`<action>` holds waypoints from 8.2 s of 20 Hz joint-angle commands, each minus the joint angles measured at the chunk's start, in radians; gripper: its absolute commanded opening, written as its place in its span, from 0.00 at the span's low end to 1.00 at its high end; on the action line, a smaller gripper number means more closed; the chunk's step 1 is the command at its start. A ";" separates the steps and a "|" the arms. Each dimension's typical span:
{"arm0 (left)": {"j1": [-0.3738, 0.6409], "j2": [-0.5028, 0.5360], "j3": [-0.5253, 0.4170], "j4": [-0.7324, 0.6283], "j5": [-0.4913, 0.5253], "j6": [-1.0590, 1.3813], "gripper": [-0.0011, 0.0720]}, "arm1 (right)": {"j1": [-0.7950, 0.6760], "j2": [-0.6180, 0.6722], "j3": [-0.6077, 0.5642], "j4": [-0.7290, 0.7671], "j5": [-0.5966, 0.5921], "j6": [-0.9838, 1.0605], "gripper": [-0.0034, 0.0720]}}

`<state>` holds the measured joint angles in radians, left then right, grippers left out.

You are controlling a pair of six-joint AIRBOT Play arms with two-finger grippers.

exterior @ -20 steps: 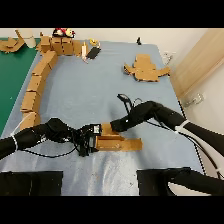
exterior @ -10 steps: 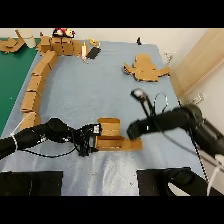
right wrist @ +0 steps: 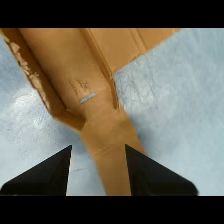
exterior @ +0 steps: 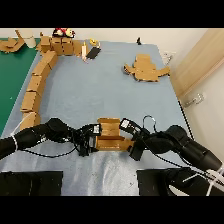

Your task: Fold the box.

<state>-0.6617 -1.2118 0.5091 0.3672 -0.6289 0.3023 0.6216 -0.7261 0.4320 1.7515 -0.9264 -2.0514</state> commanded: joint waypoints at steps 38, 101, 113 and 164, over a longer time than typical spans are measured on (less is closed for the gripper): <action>0.001 0.000 0.001 0.000 0.000 0.000 0.83 | 0.010 -0.160 0.034 0.291 0.133 -0.495 0.66; 0.001 0.000 0.001 0.000 0.000 0.000 0.83 | -0.304 -0.044 -0.100 0.244 -0.011 0.669 0.05; 0.001 0.000 0.001 0.000 0.000 0.000 0.83 | -0.245 0.064 -0.061 0.354 0.018 0.656 0.26; 0.001 0.000 0.001 0.000 0.000 0.000 0.83 | 0.320 -0.634 0.522 -0.233 -0.379 1.417 0.05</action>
<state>-0.6609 -1.2118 0.5102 0.3676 -0.6292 0.3019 0.9405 -1.3567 0.9531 1.5166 -1.3022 -0.6212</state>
